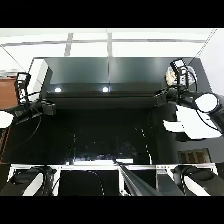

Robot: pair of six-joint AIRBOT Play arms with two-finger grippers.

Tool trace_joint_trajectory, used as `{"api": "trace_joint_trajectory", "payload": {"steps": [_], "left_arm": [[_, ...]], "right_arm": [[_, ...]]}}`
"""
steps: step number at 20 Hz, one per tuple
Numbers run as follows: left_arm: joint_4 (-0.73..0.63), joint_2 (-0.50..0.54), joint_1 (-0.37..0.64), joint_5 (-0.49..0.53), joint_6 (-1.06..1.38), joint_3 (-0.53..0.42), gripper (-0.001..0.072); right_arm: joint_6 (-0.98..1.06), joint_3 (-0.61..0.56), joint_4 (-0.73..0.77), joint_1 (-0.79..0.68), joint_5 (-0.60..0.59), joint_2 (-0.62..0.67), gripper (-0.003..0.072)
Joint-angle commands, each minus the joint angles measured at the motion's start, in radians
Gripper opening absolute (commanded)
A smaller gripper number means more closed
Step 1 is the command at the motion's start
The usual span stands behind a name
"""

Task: Fold the box and place the chain.

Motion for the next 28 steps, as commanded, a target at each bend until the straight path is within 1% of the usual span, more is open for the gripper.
{"api": "trace_joint_trajectory", "payload": {"steps": [1,9,11,13,14,15,16,17,18,19,20,21,23,24,26,27,28], "left_arm": [[0.000,0.000,0.000,0.000,0.000,-0.001,0.0031],[0.000,0.000,0.000,0.000,0.000,-0.001,0.0030],[0.000,0.000,0.000,0.000,0.000,-0.001,0.0031],[0.000,0.000,0.000,0.000,0.000,-0.001,0.0031],[0.000,0.000,0.000,0.000,0.000,-0.001,0.0030],[-0.006,-0.002,0.000,0.009,-0.003,-0.001,0.0031],[-0.007,-0.002,-0.001,0.017,-0.003,-0.001,0.0031],[-0.006,-0.002,-0.001,0.024,-0.003,-0.001,0.0031],[-0.007,-0.002,-0.001,0.031,-0.003,-0.001,0.0031],[-0.006,-0.002,-0.001,0.031,-0.003,-0.001,0.0031],[-0.007,-0.002,-0.001,0.031,-0.003,-0.001,0.0031],[-0.007,-0.002,-0.001,0.031,-0.003,-0.001,0.0031],[-0.007,-0.002,-0.001,0.037,-0.003,-0.001,0.0031],[-0.007,-0.002,-0.001,0.043,-0.004,-0.001,0.0031],[-0.007,-0.005,-0.001,0.042,-0.004,-0.001,0.0032],[-0.007,-0.010,-0.001,0.037,-0.004,-0.001,0.0081],[-0.007,-0.014,-0.001,0.023,-0.004,-0.001,0.0401]], "right_arm": [[0.000,0.000,0.000,0.001,0.000,0.000,0.0023],[0.000,0.000,0.006,0.001,-0.001,0.000,0.0023],[0.000,0.000,0.063,0.001,-0.010,0.000,0.0024],[-0.004,0.000,0.186,0.001,-0.036,0.000,0.0024],[-0.006,0.000,0.200,0.003,-0.089,-0.002,0.0035],[0.015,0.000,0.200,-0.002,-0.130,-0.002,0.0316],[0.039,0.000,0.192,-0.016,-0.166,-0.004,0.0705],[0.068,0.000,0.159,-0.041,-0.183,-0.006,0.0708],[0.146,0.001,0.090,-0.091,-0.188,-0.008,0.0706],[0.282,0.006,-0.014,-0.167,-0.177,-0.014,0.0705],[0.430,0.026,-0.143,-0.277,-0.140,-0.030,0.0705],[0.515,0.053,-0.244,-0.392,-0.099,-0.053,0.0705],[0.520,0.139,-0.350,-0.638,0.021,-0.124,0.0705],[0.501,0.191,-0.366,-0.760,0.093,-0.171,0.0705],[0.393,0.290,-0.352,-0.943,0.233,-0.268,0.0705],[0.315,0.336,-0.334,-1.003,0.296,-0.317,0.0705],[0.224,0.385,-0.320,-1.052,0.367,-0.370,0.0705]]}}
